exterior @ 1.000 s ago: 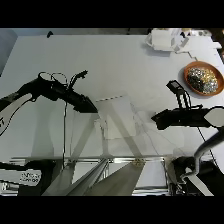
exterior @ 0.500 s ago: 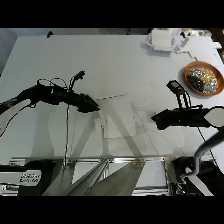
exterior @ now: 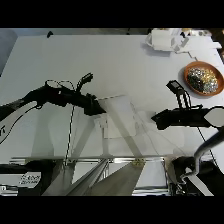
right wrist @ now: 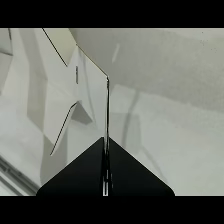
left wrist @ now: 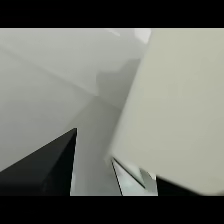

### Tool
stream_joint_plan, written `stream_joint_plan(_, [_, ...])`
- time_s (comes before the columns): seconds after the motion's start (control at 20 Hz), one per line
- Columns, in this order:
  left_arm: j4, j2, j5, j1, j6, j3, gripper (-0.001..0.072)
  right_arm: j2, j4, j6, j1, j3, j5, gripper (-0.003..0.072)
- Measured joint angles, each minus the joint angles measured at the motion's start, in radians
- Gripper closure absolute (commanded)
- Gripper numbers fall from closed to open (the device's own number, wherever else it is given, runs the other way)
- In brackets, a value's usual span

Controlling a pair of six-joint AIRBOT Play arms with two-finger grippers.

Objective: Fold the box and place the chain.

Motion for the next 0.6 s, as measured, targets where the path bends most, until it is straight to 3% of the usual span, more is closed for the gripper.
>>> stream_joint_plan(0.45, [-0.131, -0.047, -0.003, -0.030, 0.108, 0.000, 0.0225, 0.000, 0.000, 0.000, 0.000, 0.000, 0.001, 0.0666])
stream_joint_plan(0.55, [-0.136, -0.059, -0.019, -0.032, 0.119, 0.000, 0.0387, 0.000, 0.000, 0.000, 0.000, 0.000, 0.001, 0.0666])
stream_joint_plan(0.6, [-0.136, -0.063, -0.023, -0.035, 0.125, 0.000, 0.0400, 0.000, 0.000, 0.000, 0.000, 0.000, 0.001, 0.0666])
